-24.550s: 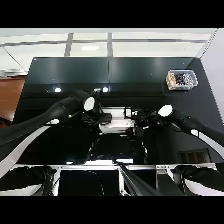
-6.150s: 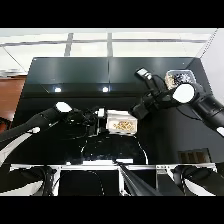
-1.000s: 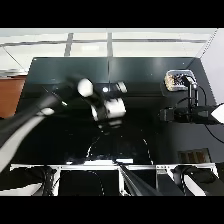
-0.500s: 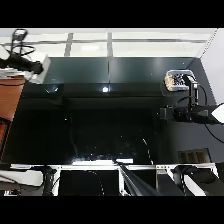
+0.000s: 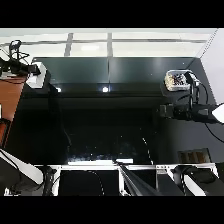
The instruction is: Fold the box and place the chain.
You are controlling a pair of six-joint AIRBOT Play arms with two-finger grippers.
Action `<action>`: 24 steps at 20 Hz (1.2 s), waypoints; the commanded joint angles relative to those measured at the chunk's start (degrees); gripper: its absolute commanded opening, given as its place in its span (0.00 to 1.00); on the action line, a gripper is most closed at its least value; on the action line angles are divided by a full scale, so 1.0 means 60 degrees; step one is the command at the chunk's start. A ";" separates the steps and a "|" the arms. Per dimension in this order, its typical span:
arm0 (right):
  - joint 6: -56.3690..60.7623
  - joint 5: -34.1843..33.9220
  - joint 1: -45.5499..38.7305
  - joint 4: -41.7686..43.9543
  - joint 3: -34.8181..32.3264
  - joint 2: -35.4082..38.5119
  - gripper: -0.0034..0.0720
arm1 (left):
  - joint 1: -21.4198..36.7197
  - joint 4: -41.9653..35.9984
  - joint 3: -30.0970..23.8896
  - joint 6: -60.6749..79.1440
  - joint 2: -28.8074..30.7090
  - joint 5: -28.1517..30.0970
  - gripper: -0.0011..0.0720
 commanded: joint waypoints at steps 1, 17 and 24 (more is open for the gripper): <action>-0.0004 -0.0572 0.0007 0.0080 0.0004 0.0007 0.06 | -0.0022 -0.0051 0.1861 -0.0612 -0.0015 -0.1956 0.99; 0.0109 0.0324 0.0004 -0.1982 -0.0437 0.0007 0.06 | -0.2769 -0.1490 -1.2211 -0.2018 1.1657 0.0062 0.05; 0.0106 0.0495 0.0004 -0.1803 -0.0437 0.0007 0.06 | -0.2769 -0.1501 -1.3121 -0.2018 1.3497 0.0015 0.05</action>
